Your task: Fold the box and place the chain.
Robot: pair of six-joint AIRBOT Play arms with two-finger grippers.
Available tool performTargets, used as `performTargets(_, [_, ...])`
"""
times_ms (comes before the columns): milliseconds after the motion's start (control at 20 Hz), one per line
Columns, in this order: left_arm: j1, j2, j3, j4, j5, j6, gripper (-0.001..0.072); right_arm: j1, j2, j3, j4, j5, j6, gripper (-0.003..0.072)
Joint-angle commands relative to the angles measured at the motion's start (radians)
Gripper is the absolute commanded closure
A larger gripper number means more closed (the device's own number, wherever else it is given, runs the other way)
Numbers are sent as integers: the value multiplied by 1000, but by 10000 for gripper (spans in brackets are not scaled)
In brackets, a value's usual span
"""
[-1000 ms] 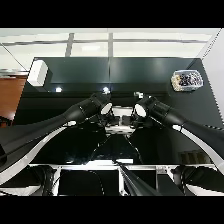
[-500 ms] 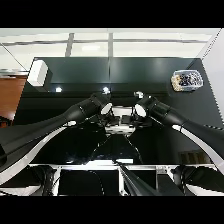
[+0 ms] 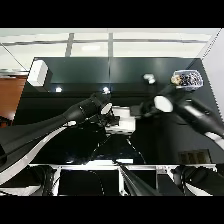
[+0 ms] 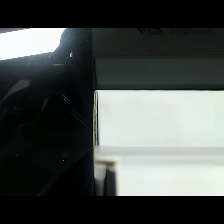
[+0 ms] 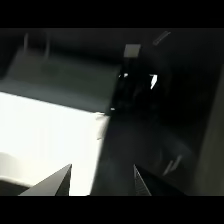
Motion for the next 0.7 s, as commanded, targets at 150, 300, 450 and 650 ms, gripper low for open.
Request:
performTargets(150, [0,0,0,0,0,0,682,-237,131,-25,-538,-131,-36,238])
performTargets(300, [0,0,0,0,0,0,682,-519,27,-51,-402,-377,-44,-33])
performTargets(450, [0,0,0,0,1,0,682,-735,-188,66,-166,-483,-141,-32])
performTargets(650, [0,0,0,0,1,0,682,-848,-512,396,0,-320,-303,-24])
